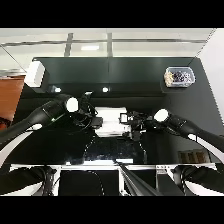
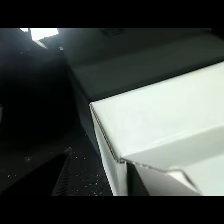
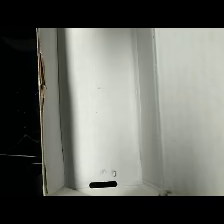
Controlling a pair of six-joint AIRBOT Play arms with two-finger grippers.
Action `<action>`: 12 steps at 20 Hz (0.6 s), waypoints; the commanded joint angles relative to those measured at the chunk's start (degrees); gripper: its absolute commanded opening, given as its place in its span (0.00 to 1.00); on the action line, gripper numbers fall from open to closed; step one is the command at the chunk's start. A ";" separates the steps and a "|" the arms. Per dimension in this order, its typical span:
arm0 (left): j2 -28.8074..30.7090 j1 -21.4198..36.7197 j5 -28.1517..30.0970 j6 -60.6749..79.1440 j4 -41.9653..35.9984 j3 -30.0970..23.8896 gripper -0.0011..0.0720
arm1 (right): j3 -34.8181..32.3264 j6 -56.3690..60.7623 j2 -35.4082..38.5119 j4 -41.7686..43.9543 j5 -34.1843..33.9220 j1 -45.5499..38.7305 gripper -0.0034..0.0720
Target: Fold the box and place the chain.
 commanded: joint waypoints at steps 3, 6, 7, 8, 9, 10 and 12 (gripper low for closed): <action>-1.01 -7.34 0.48 -16.65 10.27 2.97 0.56 | 0.04 0.04 -0.02 0.00 0.02 0.00 0.35; -3.98 -12.04 -4.98 -24.35 18.34 7.17 0.57 | 0.04 0.02 -0.02 0.00 0.04 0.00 0.35; -4.90 -12.96 -6.29 -26.08 19.61 8.00 0.56 | 0.04 0.02 -0.02 0.00 0.02 0.00 0.35; -5.40 -13.31 -6.58 -27.67 19.63 8.20 0.56 | 0.04 0.02 -0.02 0.00 0.04 0.00 0.35; -5.46 -13.29 -6.58 -29.24 19.30 8.15 0.56 | 0.04 0.02 -0.02 0.00 0.02 0.00 0.35; -5.40 -13.22 -6.56 -29.88 19.06 8.17 0.56 | 0.04 0.02 -0.02 0.00 0.02 0.00 0.35; -5.35 -12.98 -6.62 -29.88 18.91 8.17 0.56 | 0.04 0.02 -0.02 0.00 0.02 0.00 0.35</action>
